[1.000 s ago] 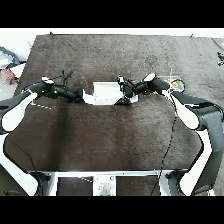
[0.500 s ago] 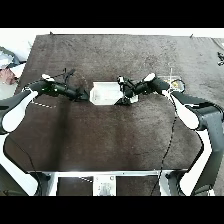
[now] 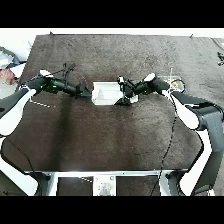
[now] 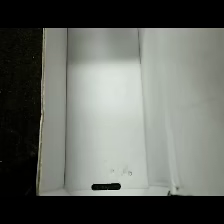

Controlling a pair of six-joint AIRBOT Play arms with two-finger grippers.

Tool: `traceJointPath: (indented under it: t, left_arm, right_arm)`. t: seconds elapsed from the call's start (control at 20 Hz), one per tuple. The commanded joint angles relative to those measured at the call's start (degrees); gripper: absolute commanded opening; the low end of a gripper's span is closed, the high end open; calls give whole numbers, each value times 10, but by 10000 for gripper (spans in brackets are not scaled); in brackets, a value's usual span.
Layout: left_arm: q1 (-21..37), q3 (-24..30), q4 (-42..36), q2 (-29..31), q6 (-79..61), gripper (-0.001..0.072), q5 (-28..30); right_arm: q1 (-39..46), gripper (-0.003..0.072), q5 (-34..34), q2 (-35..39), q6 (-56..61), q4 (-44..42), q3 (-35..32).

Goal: Fold the box and place the chain.

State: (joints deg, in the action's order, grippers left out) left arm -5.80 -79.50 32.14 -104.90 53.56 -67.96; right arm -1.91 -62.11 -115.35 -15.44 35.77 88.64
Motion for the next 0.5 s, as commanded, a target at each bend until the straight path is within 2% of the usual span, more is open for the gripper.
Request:
traceJointPath:
  t: [0.0, 0.45]
  left_arm:
    - [-14, -1, 4, 3, 0, 306, 0]
    - [-43, -29, 23, 3, 24, 314, 3]
  right_arm:
    - [0, 385, 0, 0, 0, 0, 0]
    - [0, 385, 0, 0, 0, 0, 0]
